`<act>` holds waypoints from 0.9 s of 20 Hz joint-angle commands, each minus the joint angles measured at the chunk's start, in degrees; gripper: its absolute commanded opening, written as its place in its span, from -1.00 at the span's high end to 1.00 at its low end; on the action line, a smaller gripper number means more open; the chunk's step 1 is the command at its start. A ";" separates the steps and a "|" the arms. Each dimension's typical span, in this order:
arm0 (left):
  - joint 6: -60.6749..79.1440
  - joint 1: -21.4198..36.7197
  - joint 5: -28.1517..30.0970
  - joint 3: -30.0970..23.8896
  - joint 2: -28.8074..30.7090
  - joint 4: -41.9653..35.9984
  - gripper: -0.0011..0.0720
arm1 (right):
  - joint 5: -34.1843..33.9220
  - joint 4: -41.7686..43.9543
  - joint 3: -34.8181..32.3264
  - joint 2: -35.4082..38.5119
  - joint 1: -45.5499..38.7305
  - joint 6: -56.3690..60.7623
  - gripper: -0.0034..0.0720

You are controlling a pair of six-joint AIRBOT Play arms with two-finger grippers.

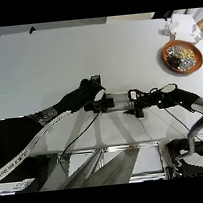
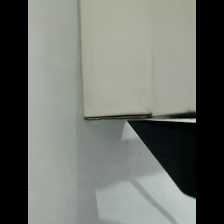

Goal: Fold the box and place the chain.

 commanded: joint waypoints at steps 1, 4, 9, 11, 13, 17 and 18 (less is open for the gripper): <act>0.17 0.04 -0.17 0.04 0.31 -0.09 0.50 | 0.02 0.00 0.02 0.00 0.02 0.00 -0.24; 0.74 0.22 -0.59 0.04 1.86 -0.04 0.50 | 0.02 0.00 0.02 0.00 0.02 0.00 -0.24; 4.79 1.03 -3.72 0.04 5.03 0.11 0.50 | 0.02 0.00 0.02 0.00 0.02 0.00 -0.24; 5.09 1.27 -3.78 0.04 5.86 0.04 0.33 | 0.00 0.00 0.02 0.00 0.02 0.00 -0.24; 6.69 1.27 -3.89 0.04 6.25 -0.15 -0.27 | 0.00 0.00 0.02 0.00 0.02 0.00 -0.24; 11.21 1.90 -5.01 0.04 7.19 -1.88 -0.32 | 0.02 0.00 0.02 0.00 0.02 0.00 -0.24; 12.98 2.27 -5.01 0.02 7.82 -2.75 -0.32 | 0.00 0.00 0.02 0.00 0.02 0.00 -0.24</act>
